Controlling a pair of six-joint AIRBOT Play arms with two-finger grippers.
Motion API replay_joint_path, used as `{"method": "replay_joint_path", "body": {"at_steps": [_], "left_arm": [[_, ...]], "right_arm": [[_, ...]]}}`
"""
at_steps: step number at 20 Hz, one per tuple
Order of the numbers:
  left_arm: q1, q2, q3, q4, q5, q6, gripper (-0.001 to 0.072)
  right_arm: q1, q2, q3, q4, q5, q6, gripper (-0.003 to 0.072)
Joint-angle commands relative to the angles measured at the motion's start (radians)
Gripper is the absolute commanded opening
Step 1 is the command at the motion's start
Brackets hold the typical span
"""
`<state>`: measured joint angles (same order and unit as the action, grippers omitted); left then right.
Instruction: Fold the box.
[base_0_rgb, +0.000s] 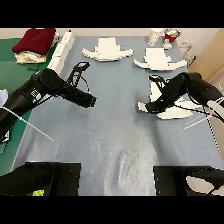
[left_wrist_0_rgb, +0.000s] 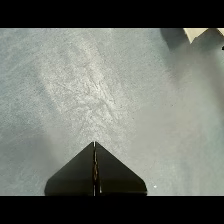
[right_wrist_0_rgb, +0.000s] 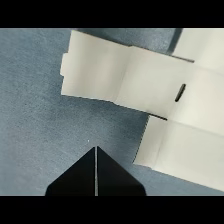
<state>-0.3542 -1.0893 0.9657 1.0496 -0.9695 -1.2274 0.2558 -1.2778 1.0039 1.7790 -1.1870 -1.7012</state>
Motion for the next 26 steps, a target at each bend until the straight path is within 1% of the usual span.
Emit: {"method": "replay_joint_path", "body": {"at_steps": [1,13,15,17,19,20,22,23,25,26], "left_arm": [[-0.001,-0.001,0.0,0.0,0.0,0.0,0.0014],[-0.001,-0.001,0.0,0.0,0.0,0.0,0.0014],[-0.001,-0.001,0.0,0.0,0.0,0.0,0.0014],[-0.001,-0.001,0.0,0.0,0.01,0.0,0.0014],[-0.001,-0.001,0.0,0.0,0.046,0.0,0.0014],[-0.001,-0.001,0.0,0.0,0.06,0.0,0.0014],[-0.001,-0.001,0.0,-0.003,0.074,0.0,0.0014],[-0.001,-0.001,0.0,-0.007,0.072,0.0,0.0014],[-0.001,-0.001,0.0,-0.027,0.072,0.0,0.0014],[-0.001,-0.001,0.0,-0.034,0.072,0.0,0.0014]], "right_arm": [[0.0,-0.001,0.001,0.0,0.0,0.0,0.0017],[0.0,-0.001,0.001,0.004,0.001,0.001,0.0017],[0.0,-0.001,0.001,0.051,0.003,0.002,0.0017],[0.0,-0.001,0.001,0.163,0.009,0.003,0.0017],[0.0,-0.001,0.001,0.269,0.011,0.003,0.0017],[0.0,-0.001,0.001,0.311,0.03,0.004,0.0018],[0.005,-0.001,0.001,0.363,0.125,0.064,0.0018],[0.011,-0.001,0.001,0.373,0.178,0.132,0.0017],[0.023,-0.001,0.001,0.378,0.238,0.255,0.0018],[0.023,-0.001,0.001,0.367,0.277,0.256,0.0018]]}}
